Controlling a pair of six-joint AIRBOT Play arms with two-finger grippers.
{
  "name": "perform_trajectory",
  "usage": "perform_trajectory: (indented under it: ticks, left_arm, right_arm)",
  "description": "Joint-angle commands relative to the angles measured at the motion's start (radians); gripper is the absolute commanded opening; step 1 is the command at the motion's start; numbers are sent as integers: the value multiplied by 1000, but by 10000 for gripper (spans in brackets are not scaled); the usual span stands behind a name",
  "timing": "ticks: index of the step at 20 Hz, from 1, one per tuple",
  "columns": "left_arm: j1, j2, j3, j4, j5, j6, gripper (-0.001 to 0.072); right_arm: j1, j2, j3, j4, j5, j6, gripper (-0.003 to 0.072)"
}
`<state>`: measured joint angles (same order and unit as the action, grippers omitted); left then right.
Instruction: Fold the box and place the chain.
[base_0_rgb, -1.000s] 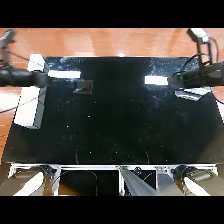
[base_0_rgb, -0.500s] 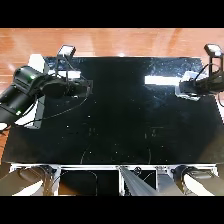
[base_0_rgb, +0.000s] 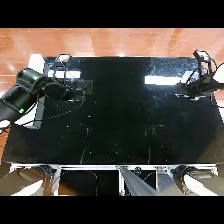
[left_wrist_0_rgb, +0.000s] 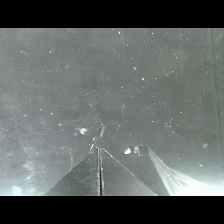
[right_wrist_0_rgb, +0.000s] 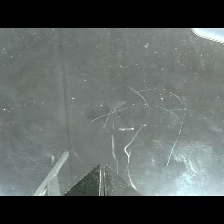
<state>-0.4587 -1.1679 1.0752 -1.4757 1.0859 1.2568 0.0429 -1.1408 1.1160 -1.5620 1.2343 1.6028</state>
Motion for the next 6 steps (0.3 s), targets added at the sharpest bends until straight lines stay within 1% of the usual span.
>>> perform_trajectory:
  ticks: [1, 6]
  left_arm:
    - [2, -1, -2, -9, 3, -4, 25]
    - [2, -1, -2, -3, 3, -4, 26]
  right_arm:
    - [1, -3, 0, 2, -2, 2, 46]
    - [1, -3, 0, 2, -5, 2, 46]
